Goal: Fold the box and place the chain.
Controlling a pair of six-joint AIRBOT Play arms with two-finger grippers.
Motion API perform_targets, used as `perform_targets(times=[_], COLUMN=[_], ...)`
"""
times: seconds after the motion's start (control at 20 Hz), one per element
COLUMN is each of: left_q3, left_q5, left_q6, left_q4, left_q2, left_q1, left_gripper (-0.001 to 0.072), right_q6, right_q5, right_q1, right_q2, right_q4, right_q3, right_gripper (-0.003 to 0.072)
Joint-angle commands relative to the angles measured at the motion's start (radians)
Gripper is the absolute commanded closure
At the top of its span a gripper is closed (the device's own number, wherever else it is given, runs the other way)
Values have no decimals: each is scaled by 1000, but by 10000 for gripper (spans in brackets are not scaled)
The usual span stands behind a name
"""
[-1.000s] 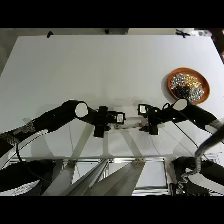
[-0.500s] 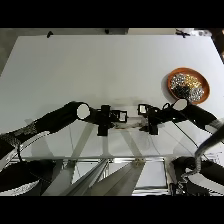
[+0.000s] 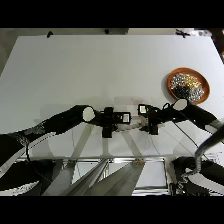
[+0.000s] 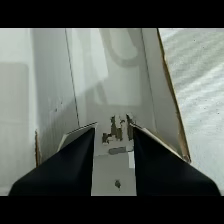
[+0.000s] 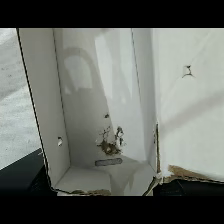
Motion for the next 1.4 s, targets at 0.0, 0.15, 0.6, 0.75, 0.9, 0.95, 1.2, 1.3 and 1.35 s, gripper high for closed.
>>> perform_targets(times=[0.0,0.15,0.6,0.75,0.9,0.95,1.2,1.3,1.35], left_q3=[0,0,-46,-124,-215,-245,-330,-332,-332], left_q5=[4,-7,-214,-218,-233,-233,-244,-244,-244], left_q6=[-4,-35,-610,-787,-1008,-1064,-1204,-1213,-1213], left_q4=[-5,-2,236,283,266,240,193,193,192], left_q2=[-3,1,236,340,394,397,397,397,397], left_q1=[-3,-3,80,111,162,190,337,375,389], left_gripper=[427,440,663,706,707,707,707,708,708], right_q6=[3,3,3,3,3,3,3,3,3], right_q5=[0,0,0,0,0,0,0,0,0], right_q1=[0,0,0,0,0,0,0,0,0], right_q2=[1,1,1,1,1,1,1,1,1], right_q4=[2,2,2,2,2,2,2,2,2], right_q3=[0,0,0,0,0,0,0,0,0], right_gripper=[229,229,229,229,229,229,229,229,229])
